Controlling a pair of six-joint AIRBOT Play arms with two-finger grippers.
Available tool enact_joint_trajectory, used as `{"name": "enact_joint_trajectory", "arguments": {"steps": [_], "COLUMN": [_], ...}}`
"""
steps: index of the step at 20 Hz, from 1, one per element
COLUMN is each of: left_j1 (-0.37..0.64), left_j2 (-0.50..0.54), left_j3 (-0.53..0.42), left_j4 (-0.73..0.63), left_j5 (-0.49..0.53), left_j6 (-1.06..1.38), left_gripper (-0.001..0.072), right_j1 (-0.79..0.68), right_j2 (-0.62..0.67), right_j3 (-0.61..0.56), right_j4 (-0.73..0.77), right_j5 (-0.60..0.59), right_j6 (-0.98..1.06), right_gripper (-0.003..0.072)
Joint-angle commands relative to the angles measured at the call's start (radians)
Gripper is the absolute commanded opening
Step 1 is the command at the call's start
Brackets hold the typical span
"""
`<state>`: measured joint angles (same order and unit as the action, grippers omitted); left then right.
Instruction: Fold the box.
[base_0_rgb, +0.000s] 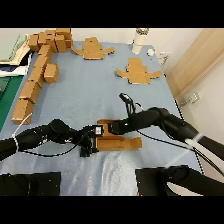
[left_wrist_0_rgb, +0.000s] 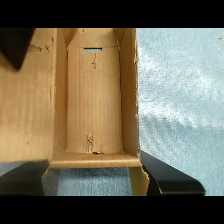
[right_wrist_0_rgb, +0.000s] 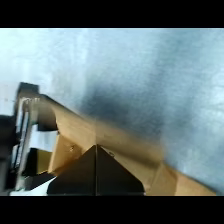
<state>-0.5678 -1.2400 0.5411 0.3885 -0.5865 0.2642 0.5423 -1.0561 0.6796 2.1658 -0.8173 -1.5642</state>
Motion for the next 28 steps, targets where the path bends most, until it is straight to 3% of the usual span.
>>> {"name": "enact_joint_trajectory", "arguments": {"steps": [1,17,24,26,28], "left_j1": [0.0,0.0,0.0,0.0,0.0], "left_j2": [0.0,0.0,0.0,0.0,0.0], "left_j3": [0.001,0.001,0.0,0.001,0.001], "left_j4": [0.0,0.0,0.0,0.0,0.0], "left_j5": [0.0,0.0,0.0,0.0,0.0], "left_j6": [0.0,0.0,0.0,0.0,0.0], "left_gripper": [0.0521,0.0521,0.0521,0.0521,0.052], "right_j1": [0.002,-0.01,-0.013,0.001,0.036], "right_j2": [-0.161,-0.152,0.116,0.214,0.315], "right_j3": [0.046,0.091,0.116,0.065,-0.029], "right_j4": [-0.023,-0.082,-0.27,-0.27,-0.261], "right_j5": [-0.017,-0.007,-0.231,-0.284,-0.348], "right_j6": [-0.077,-0.191,-0.13,-0.14,-0.322], "right_gripper": [0.0004,0.0003,0.0002,0.0002,0.0003]}}
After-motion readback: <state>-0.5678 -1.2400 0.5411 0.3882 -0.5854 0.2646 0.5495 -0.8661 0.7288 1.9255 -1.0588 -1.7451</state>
